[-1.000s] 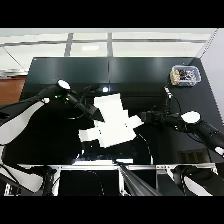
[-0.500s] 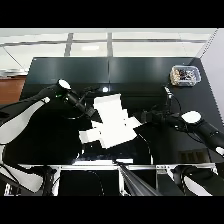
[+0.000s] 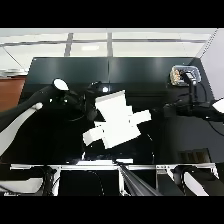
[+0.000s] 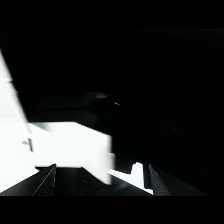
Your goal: Fold the box and place the chain.
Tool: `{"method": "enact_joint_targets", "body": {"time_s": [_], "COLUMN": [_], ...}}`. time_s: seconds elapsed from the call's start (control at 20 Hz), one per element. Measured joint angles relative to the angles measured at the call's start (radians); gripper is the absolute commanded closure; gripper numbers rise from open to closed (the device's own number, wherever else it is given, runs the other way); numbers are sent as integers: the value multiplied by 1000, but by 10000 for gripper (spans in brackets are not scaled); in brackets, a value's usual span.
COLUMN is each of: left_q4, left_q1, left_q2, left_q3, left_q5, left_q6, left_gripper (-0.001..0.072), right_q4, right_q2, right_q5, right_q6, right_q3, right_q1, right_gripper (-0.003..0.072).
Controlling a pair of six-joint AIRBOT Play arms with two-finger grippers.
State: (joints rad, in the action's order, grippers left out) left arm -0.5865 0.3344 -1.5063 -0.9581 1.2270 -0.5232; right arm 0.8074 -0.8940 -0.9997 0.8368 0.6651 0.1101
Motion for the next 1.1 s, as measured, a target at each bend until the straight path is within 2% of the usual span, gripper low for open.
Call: {"method": "enact_joint_targets", "body": {"time_s": [0.1, 0.2, 0.45, 0.85, 1.1], "left_q4": [11, 12, 19, -78, -103], "left_q1": [23, 37, 69, 156, 167], "left_q2": [67, 101, 109, 10, -3], "left_q3": [72, 109, 125, 40, 32], "left_q5": [-124, -190, -323, -379, -388], "left_q6": [134, 282, 499, 615, 621], "left_gripper": [680, 681, 679, 679, 679], "right_q4": [74, 119, 135, 90, 85], "right_q2": [10, 14, 18, 0, -2], "right_q5": [-2, 12, 37, 86, 134], "right_q6": [-3, -5, -78, -285, -522], "right_q3": [13, 20, 18, -104, -165], "right_q1": [21, 31, 21, -161, -315], "right_gripper": [31, 31, 30, 31, 31]}}
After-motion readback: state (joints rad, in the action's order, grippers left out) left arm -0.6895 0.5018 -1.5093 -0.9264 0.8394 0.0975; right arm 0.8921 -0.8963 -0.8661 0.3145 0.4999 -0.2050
